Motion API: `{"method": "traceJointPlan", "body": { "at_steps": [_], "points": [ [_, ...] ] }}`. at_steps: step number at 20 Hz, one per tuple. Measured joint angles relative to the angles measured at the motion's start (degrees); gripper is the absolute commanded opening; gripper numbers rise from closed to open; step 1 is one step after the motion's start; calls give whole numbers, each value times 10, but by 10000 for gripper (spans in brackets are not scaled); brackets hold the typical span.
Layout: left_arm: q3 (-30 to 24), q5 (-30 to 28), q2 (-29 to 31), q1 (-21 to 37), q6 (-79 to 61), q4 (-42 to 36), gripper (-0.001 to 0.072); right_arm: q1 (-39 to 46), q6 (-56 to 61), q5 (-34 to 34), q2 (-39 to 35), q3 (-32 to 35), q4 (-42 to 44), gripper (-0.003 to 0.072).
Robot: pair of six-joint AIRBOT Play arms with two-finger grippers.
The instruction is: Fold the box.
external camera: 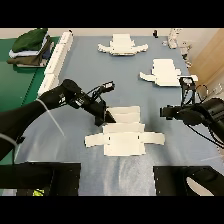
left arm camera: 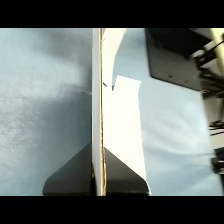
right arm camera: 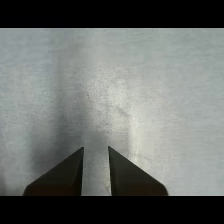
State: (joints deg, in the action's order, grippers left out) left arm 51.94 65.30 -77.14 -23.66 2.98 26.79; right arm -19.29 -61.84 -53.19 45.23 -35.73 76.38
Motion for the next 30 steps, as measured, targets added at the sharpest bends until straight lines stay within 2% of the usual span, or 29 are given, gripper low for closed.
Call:
{"method": "traceJointPlan", "body": {
  "at_steps": [6, 10, 14, 19, 27, 30],
  "points": [
    [-124, -192, 129, -67, -56, 1, 10, 0, 35, 2, 16, -6, -13, 244],
    [-179, -290, 161, -123, -69, 1, 11, 0, 42, 3, 28, -6, -14, 244],
    [-201, -356, 170, -155, -78, 1, 14, 0, 44, 4, 33, -6, -11, 245],
    [-206, -382, 181, -164, -80, 5, 13, 0, 44, 4, 35, -6, -7, 244],
    [-172, -362, 198, -165, -88, 96, 9, 0, 47, 3, 37, -6, 5, 244],
    [-171, -392, 215, -174, -120, 111, 8, 0, 51, 3, 38, -6, 7, 245]
  ]
}}
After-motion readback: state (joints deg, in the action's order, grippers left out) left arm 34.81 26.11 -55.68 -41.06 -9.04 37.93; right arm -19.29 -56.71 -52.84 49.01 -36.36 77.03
